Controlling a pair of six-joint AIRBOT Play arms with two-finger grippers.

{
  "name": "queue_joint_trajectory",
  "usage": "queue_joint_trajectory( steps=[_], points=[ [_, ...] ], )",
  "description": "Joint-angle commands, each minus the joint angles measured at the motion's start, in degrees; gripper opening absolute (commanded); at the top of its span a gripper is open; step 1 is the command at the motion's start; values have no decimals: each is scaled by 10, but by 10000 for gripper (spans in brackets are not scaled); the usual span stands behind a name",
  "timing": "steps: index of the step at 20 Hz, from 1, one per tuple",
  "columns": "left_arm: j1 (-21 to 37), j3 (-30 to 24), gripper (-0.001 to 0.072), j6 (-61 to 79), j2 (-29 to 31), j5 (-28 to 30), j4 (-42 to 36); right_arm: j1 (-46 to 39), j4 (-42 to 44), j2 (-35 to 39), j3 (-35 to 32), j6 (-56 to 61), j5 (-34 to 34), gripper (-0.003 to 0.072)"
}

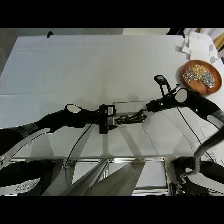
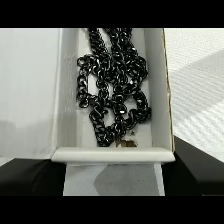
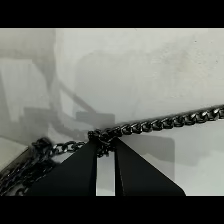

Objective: Fold the box and place the chain.

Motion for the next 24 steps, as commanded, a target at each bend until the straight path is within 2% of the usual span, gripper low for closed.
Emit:
queue_joint_trajectory(
  steps=[1,15,20,24],
  points=[
    [0,0,135,0,0,0,0,13,0,23,1,0,6,12],
    [0,0,135,0,0,0,0,13,12,271,1,-3,172,12],
    [0,0,135,0,0,0,0,13,114,347,1,-50,186,12],
    [0,0,135,0,0,0,0,13,210,364,1,-96,188,12]
  ],
)
